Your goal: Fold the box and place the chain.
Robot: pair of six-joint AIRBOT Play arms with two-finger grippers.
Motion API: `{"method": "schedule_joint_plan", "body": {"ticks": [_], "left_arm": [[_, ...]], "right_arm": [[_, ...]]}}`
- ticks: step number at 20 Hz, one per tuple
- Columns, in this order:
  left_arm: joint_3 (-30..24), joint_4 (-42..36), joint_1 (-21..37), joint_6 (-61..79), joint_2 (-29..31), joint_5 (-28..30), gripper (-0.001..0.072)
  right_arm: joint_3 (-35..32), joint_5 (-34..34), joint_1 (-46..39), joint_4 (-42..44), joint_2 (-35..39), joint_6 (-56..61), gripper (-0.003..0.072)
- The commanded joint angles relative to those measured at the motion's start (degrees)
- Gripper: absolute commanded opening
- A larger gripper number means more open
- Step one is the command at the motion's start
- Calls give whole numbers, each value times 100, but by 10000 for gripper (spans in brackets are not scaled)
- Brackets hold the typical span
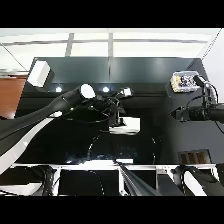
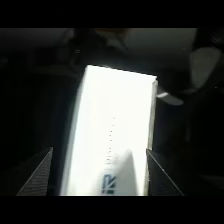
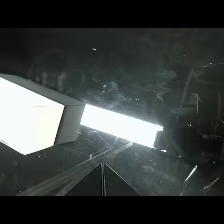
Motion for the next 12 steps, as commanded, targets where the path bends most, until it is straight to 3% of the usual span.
{"method": "schedule_joint_plan", "body": {"ticks": [1,7,12], "left_arm": [[170,50,-90,-225,-219,-385,706],[179,914,-494,-221,-219,-382,706],[175,1305,-841,-223,-232,378,707]], "right_arm": [[-24,-144,-2,-15,2,17,18],[-24,-175,-2,-24,2,17,18],[-24,-199,-2,-22,2,20,18]]}}
